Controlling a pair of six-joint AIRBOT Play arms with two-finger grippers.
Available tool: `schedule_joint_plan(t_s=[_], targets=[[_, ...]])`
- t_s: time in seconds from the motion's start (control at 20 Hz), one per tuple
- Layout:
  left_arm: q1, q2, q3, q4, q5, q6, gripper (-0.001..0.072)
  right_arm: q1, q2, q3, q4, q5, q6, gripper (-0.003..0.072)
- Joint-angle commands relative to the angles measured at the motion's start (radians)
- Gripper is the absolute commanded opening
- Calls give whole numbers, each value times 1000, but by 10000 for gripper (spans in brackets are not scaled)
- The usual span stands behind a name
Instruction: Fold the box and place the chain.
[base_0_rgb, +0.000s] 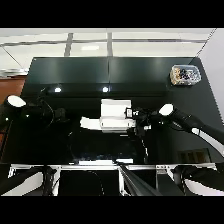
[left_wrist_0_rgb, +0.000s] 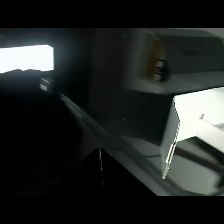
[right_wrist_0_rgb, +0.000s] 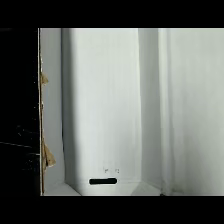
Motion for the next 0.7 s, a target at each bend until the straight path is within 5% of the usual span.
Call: schedule_joint_plan(t_s=[0.0,0.3,0.55,0.6,0.65], targets=[[64,-85,-74,-246,-57,40,24,1,-1,-1,0,0,1,194],[-207,-260,16,-252,12,52,24,1,-1,-1,0,0,1,194],[-284,-338,129,-352,-150,189,30,1,-1,-1,0,0,1,194],[-283,-338,144,-352,-169,190,154,1,-1,-1,0,0,1,194],[-280,-338,157,-351,-185,189,389,1,-1,-1,0,0,1,194]])
